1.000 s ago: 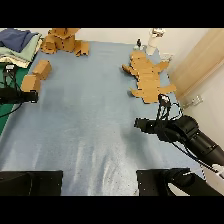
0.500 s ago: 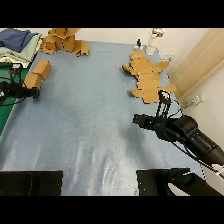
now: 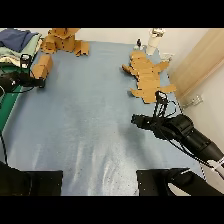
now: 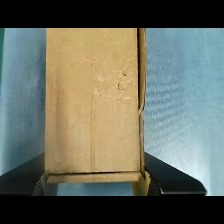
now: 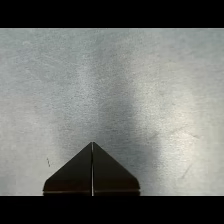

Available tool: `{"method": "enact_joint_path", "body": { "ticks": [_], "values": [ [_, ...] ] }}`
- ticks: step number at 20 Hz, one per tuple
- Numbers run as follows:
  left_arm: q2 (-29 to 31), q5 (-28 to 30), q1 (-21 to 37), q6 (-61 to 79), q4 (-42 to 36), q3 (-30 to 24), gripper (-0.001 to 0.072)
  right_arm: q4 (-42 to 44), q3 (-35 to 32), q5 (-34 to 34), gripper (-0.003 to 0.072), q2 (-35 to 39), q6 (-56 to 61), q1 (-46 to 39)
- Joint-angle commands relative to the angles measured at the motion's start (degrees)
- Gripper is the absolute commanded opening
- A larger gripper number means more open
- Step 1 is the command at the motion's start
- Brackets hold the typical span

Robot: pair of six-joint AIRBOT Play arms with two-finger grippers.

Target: Fold the box.

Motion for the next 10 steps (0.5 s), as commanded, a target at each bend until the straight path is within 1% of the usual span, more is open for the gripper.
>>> {"method": "enact_joint_path", "body": {
  "ticks": [1, 2, 5, 7, 9, 10],
  "values": [
    [-3.5, 0.1, -0.5, 0.3, 0.0, 4.7, 0.0601, 0.0, 0.0, 0.4, 0.0003, -0.4, 0.6, 0.0],
    [-3.8, 0.1, -0.5, 0.2, 0.0, 5.1, 0.072, 0.0, 0.0, 0.4, 0.0003, -0.4, 0.6, 0.0],
    [-3.9, 0.2, -0.5, 0.2, 0.0, 5.2, 0.072, 0.0, 0.0, 0.4, 0.0003, -0.4, 0.6, 0.0],
    [-3.6, 2.2, -0.4, 0.2, 0.1, 5.4, 0.072, 0.0, 0.0, 0.3, 0.0003, -0.4, 0.5, 0.0],
    [-2.9, 8.1, -0.1, 0.2, 1.2, 6.9, 0.072, 0.0, 0.0, 0.3, 0.0003, -0.4, 0.5, 0.0],
    [-2.0, 12.1, 0.0, 0.2, 2.2, 7.9, 0.072, 0.1, 0.0, 0.2, 0.0003, -0.4, 0.5, 0.0]
  ]
}}
